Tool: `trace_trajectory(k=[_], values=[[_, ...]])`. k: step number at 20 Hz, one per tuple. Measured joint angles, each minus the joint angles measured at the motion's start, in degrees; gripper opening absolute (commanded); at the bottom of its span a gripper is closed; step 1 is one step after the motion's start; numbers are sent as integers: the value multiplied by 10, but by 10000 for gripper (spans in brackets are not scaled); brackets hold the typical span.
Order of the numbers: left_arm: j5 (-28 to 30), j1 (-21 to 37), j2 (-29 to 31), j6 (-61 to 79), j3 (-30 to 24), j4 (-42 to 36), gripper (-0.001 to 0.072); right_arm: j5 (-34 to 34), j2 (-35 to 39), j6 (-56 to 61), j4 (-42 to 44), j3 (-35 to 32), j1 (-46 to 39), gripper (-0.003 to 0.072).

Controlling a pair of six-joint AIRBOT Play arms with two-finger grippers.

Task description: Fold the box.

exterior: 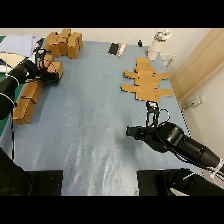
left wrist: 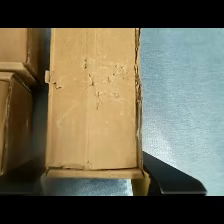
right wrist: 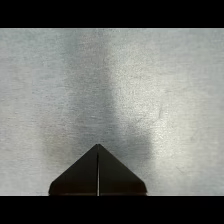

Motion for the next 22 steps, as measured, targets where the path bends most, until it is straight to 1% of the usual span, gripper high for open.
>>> trace_trajectory(k=[5, 8, 12, 13, 14, 15, 16, 20, 22], values=[[-33, 3, -7, -6, 22, 27, 683, 3, 0, 0, 0, 9, 0, 2], [-76, 4, -5, -11, 34, 33, 683, 2, 0, 0, 0, 12, 0, 2], [-174, 7, 13, -19, 54, 42, 677, 2, 0, 0, 3, 12, 0, 2], [-203, 7, 20, -20, 60, 44, 651, 2, 0, -1, 3, 12, 0, 2], [-237, 7, 28, -21, 65, 45, 650, 2, 0, -3, 4, 12, 0, 2], [-270, 7, 35, -21, 70, 47, 431, 1, 0, -6, 7, 12, 0, 2], [-307, 7, 42, -22, 73, 50, 17, 1, 0, -10, 10, 12, 0, 2], [-457, 3, 59, -25, 78, 48, 6, 6, -15, -35, 25, 22, -2, 2], [-506, -13, 79, -27, 62, 31, 5, 8, -43, -62, 44, 45, -16, 2]])
